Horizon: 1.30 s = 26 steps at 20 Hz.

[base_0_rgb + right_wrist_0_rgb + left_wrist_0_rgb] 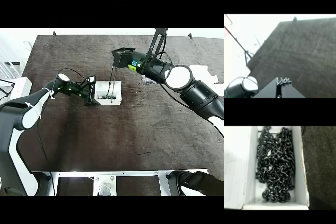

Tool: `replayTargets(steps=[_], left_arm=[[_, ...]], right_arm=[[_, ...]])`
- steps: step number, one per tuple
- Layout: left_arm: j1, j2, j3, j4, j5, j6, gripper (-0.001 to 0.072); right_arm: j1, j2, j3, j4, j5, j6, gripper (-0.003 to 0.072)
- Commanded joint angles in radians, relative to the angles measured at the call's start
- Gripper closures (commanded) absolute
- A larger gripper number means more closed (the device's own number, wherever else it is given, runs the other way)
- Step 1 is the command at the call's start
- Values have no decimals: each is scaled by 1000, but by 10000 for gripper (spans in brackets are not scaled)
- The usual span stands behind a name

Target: Fold the box and place the chain.

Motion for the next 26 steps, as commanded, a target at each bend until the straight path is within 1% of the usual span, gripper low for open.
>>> replayTargets(steps=[1, 3, 5, 9, 12, 16, 18, 23, 26], left_arm=[[1, 1, 0, 0, 0, 0, 247], [1, 1, 0, 0, 0, 0, 247], [1, 1, 0, 0, 0, 0, 247], [1, 1, 0, 0, 0, 0, 247], [1, 1, 0, 0, 0, 0, 247], [1, 1, 0, 0, 0, 0, 247], [1, 1, 0, 0, 0, 1, 247], [1, 1, 0, 0, 0, 0, 247], [1, 1, 0, 0, 0, 0, 247]], right_arm=[[2, -6, 24, -2, -39, -21, 671], [2, -17, 29, -1, -70, -43, 671], [1, -30, 31, -2, -67, -43, 671], [1, -68, 19, -1, -22, -42, 671], [1, -88, -31, 0, -23, -37, 671], [3, -103, -138, 2, -25, 11, 671], [5, -142, -167, 4, -35, 11, 671], [20, -316, -167, 26, -34, 10, 671], [19, -367, -167, 25, -38, 10, 671]])
